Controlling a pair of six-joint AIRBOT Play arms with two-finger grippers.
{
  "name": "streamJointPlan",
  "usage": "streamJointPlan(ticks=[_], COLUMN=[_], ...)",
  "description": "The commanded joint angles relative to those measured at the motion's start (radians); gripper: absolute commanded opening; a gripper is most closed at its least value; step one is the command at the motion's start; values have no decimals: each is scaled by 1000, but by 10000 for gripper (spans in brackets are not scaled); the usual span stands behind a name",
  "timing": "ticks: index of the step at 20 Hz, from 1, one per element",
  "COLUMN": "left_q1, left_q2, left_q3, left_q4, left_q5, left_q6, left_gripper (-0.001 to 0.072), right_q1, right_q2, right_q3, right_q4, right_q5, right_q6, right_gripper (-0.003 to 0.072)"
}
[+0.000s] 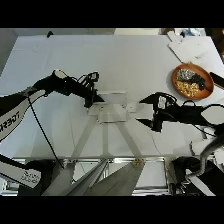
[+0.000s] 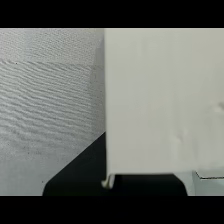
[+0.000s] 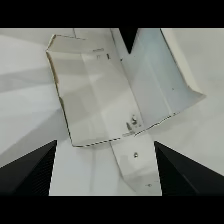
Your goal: Fold the box and place the chain.
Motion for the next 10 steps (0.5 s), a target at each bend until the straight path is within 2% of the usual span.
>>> streamJointPlan(ticks=[1, 5, 10], left_q1=[0, 0, 0], left_q2=[0, 0, 0], left_q3=[0, 0, 0], left_q4=[0, 0, 0], left_q5=[0, 0, 0], left_q6=[0, 0, 0], left_gripper=[12, 12, 12], right_q1=[-2, -2, -2], right_q2=[-55, -211, -399], right_q3=[-3, -3, -3], right_q4=[-14, -76, 55], right_q5=[63, 67, -25], right_q6=[72, -78, -356], right_gripper=[693, 693, 693])
